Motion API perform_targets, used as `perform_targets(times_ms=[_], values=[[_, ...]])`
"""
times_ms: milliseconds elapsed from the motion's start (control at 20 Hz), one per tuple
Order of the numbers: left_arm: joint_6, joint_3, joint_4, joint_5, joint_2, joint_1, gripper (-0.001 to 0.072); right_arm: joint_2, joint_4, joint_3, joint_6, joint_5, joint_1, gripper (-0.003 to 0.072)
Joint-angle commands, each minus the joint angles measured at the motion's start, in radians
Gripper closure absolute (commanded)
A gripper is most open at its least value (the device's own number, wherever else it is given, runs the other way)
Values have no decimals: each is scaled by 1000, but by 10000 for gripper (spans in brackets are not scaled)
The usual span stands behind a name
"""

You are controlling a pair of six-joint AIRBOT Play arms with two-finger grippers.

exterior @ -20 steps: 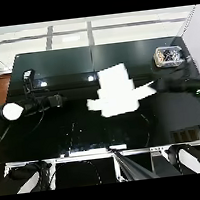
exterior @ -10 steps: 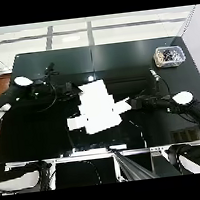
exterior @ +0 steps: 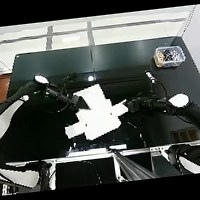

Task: Fold the box and place the chain.

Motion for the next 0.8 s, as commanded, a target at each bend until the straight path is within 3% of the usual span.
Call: perform_targets(times_ms=[0,350,550,750], values=[[54,6,114,-68,-11,-17,207,0,0,-1,0,-5,3,671],[-28,-13,119,64,35,-14,207,0,0,-1,0,-6,3,671],[33,-176,9,230,145,-12,206,0,0,0,0,-19,3,671],[114,-282,-95,241,163,30,207,0,0,-1,0,-19,3,670]])
